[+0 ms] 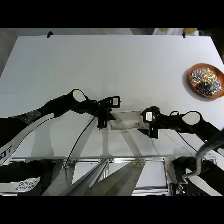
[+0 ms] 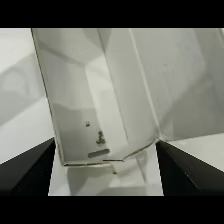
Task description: Fold the box and place the chain.
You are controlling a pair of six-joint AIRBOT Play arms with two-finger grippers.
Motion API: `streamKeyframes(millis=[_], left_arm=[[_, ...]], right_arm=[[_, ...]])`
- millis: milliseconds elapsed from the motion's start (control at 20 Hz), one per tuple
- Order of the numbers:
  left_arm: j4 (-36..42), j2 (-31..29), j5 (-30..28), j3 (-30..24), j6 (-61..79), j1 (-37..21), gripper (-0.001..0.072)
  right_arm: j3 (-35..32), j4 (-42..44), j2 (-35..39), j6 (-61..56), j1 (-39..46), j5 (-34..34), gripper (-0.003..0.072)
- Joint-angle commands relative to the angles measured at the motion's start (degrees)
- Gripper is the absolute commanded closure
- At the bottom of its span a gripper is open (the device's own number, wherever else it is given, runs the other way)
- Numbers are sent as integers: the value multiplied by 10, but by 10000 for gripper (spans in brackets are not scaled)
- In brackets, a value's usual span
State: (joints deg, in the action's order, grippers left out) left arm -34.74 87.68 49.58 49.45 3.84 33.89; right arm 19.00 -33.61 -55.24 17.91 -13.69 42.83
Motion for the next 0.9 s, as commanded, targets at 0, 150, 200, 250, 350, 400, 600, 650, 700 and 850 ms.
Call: streamKeyframes(millis=[0,150,200,250,350,400,600,650,700,850], left_arm=[[0,0,0,0,0,0,699],[0,0,0,0,0,0,699],[0,0,0,0,0,0,699],[0,0,0,0,0,0,699],[0,0,0,0,0,0,699],[0,0,0,0,0,0,699],[0,0,0,0,0,0,699],[0,0,0,0,0,0,699],[0,0,0,0,0,0,699],[0,0,0,0,0,0,699]], right_arm=[[0,31,-43,22,1,22,0],[1,47,-68,50,1,28,3],[1,54,-71,58,1,28,3],[1,58,-73,65,1,28,4],[1,59,-74,68,1,27,9],[1,59,-74,77,1,27,18],[1,71,-75,96,1,27,58],[1,72,-75,96,1,26,61],[1,74,-75,96,1,26,113],[1,75,-75,96,1,26,195]])
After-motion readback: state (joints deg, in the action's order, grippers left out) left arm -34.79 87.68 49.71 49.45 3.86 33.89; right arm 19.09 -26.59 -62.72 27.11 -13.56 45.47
